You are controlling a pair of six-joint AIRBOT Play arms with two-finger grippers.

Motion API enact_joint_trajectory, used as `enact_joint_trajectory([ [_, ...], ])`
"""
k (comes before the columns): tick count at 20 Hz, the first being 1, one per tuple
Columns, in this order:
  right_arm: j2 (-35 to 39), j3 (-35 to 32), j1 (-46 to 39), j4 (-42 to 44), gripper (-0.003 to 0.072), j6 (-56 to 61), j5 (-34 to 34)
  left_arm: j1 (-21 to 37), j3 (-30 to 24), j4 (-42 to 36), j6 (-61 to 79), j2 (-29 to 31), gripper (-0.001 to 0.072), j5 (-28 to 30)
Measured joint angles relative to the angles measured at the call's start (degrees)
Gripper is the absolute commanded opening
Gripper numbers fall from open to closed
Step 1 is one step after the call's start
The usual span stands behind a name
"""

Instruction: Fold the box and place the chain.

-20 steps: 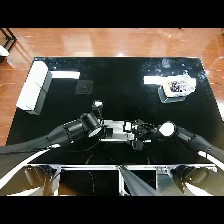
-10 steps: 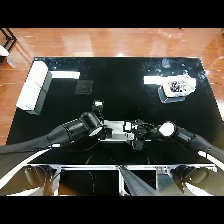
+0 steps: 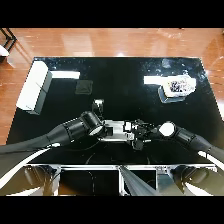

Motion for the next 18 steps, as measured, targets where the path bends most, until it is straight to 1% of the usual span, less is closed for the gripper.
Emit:
enact_joint_trajectory([
  [7,0.0,0.0,0.0,-0.04,0.0529,-0.02,0.02,0.0,0.0,-0.52,0.15,-0.11,0.0031,0.46],
  [8,0.0,0.0,0.0,-0.04,0.0529,-0.02,0.02,0.0,0.0,-0.66,0.15,-0.11,0.0141,0.48],
  [9,0.0,0.0,0.0,-0.02,0.0529,0.0,0.02,0.0,0.0,-0.72,0.17,-0.11,0.0318,0.52],
  [10,0.0,0.0,0.0,0.02,0.0529,0.02,0.02,0.0,0.0,-0.9,0.28,-0.13,0.0476,0.7],
  [11,0.0,0.0,0.0,0.02,0.0529,0.0,0.02,0.02,0.02,-1.18,0.17,-0.11,0.0494,0.52],
  [14,0.0,0.0,0.0,0.02,0.0529,0.02,0.02,0.17,0.09,-1.01,-0.35,0.02,0.0494,-0.59],
  [16,0.0,0.0,0.0,0.02,0.0529,0.0,0.02,0.22,0.13,-1.01,-0.59,0.09,0.0479,-0.55],
  [18,0.0,0.0,0.0,0.02,0.0529,0.0,0.02,0.24,0.13,-0.85,-0.72,0.09,0.033,-0.55],
])
